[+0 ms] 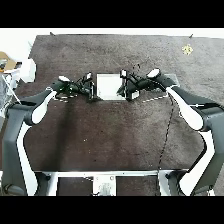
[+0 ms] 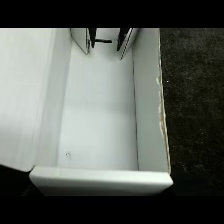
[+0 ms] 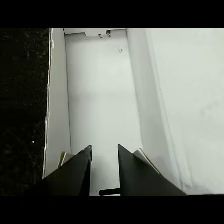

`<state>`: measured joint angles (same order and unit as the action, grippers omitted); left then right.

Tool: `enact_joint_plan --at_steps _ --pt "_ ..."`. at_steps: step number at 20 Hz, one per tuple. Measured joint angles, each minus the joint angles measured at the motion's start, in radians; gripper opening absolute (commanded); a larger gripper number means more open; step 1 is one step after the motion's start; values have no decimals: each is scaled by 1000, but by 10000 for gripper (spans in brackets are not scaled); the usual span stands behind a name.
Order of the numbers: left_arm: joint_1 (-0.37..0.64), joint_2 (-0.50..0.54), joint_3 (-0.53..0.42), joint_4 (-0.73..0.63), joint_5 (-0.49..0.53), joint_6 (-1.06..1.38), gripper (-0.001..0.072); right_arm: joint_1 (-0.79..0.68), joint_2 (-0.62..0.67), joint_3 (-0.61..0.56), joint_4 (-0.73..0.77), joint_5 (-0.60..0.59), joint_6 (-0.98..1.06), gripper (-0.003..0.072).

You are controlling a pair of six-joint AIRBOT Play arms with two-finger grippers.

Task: Fold the box and place the chain.

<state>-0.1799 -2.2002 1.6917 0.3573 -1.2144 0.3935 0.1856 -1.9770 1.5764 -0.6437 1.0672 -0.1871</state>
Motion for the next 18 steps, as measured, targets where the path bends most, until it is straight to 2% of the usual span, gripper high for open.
enact_joint_plan --at_steps 1,2,8,9,10,12,16,17,18 --pt "0 0 0 0 0 0 288 0 0 0 -1 1 -1 582" --pt "0 0 0 3 -5 3 288 1 0 0 -5 -3 -5 561" --pt "0 0 0 2 -3 1 288 1 0 0 -27 -1 -4 559" --pt "0 0 0 2 -3 0 287 1 0 0 -31 -2 -4 535" --pt "0 0 0 2 -2 0 288 0 0 0 -35 -3 -5 345" --pt "0 0 0 0 -1 0 287 -2 3 -1 -72 -7 2 143" --pt "0 0 0 -2 3 -2 288 -14 50 0 -170 -11 122 134" --pt "0 0 0 -2 3 -2 288 -23 72 0 -192 -11 173 -1" --pt "0 0 0 -2 3 -2 288 -31 92 0 -208 -11 224 1"
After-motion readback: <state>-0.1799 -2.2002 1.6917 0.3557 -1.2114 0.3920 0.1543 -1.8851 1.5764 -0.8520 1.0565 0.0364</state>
